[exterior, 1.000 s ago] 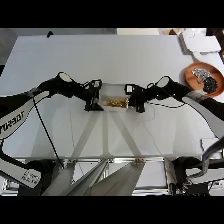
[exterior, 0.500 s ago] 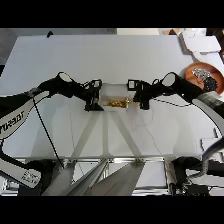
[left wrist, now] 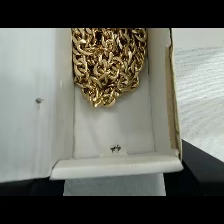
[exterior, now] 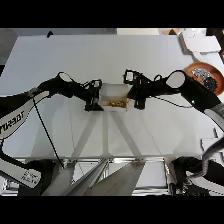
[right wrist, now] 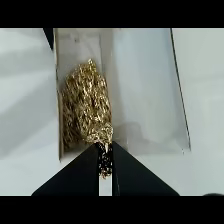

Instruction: Fold the box and place the chain.

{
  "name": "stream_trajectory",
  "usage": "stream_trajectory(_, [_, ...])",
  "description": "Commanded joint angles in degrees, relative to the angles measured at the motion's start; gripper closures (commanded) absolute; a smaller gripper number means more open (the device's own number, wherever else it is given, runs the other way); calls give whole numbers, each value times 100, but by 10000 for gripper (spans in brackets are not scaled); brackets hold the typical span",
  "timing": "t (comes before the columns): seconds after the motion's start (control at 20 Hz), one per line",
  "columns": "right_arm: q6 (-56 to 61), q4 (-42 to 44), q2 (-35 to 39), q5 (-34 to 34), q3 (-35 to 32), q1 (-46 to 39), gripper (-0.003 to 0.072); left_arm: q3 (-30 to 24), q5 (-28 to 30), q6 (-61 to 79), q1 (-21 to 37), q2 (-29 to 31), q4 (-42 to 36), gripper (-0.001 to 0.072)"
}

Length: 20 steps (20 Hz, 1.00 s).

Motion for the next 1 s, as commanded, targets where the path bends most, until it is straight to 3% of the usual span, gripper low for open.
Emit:
stream_trajectory(0.0, [645, 127, 24, -901, 48, 525, 671, 2, 0, 2, 0, 0, 0, 435])
stream_trajectory(0.1, [1250, 122, -122, -1294, 192, 704, 670, 2, 0, 2, 0, 0, 0, 435])
stream_trajectory(0.3, [1508, -114, -323, -1316, 328, 1051, 660, 2, 0, 2, 0, 0, 0, 435])
stream_trajectory(0.4, [1556, -520, -332, -1305, 328, 1176, 482, 2, 0, 2, 0, 0, 0, 435])
stream_trajectory(0.65, [2194, -1180, -326, -444, 616, 1196, 486, 2, 0, 2, 0, 0, 0, 435])
stream_trajectory(0.95, [3803, -1427, -586, 107, 2055, 603, 485, 2, -2, 2, 0, 0, 0, 435])
